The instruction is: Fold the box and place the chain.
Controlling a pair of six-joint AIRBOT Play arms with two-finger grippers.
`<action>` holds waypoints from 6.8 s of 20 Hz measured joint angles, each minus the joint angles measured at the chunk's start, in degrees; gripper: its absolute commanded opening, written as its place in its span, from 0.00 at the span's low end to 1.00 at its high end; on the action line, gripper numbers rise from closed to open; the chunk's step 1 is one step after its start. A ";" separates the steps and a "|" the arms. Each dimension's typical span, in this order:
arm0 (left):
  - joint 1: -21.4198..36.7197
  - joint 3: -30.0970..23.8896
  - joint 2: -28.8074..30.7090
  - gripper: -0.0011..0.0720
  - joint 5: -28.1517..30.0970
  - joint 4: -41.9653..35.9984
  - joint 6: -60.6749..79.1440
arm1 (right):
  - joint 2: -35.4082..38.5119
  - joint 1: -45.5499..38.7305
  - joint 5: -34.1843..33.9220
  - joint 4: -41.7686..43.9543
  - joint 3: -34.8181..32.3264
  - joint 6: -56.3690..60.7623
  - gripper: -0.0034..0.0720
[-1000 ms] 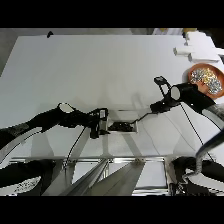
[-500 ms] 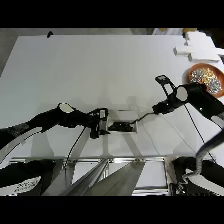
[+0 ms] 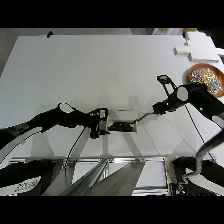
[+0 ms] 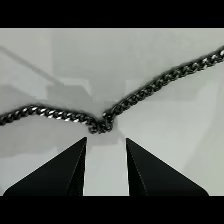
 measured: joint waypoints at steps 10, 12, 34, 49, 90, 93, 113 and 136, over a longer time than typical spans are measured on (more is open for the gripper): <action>0.00 0.00 -0.02 0.36 0.00 0.00 0.00 | -4.61 -0.74 -2.73 2.86 -0.46 0.63 0.24; 0.00 0.00 -0.02 0.36 0.00 0.00 0.00 | -4.81 -0.74 -2.78 3.30 -1.29 0.83 0.06; 0.00 0.00 -0.02 0.36 0.00 0.00 -0.02 | 26.32 13.84 3.21 18.56 -2.80 -10.12 0.06; 0.00 0.00 0.00 0.36 0.00 0.00 -0.02 | 20.00 22.45 -11.98 40.79 -3.04 -21.94 0.07; 0.00 0.00 -0.02 0.36 0.00 0.02 0.00 | 5.51 21.18 -4.55 32.22 -0.42 -52.94 0.18; 0.00 0.00 -0.02 0.36 0.00 0.02 0.00 | 5.90 22.77 -4.81 32.54 -1.03 -53.48 0.38; 0.00 0.00 0.00 0.36 0.20 -0.11 -0.13 | 7.28 25.83 -7.37 25.81 -1.36 -60.70 0.25; 0.00 0.00 -0.02 0.36 -0.28 0.17 0.17 | 5.90 25.81 -8.15 27.26 -2.49 -61.66 0.37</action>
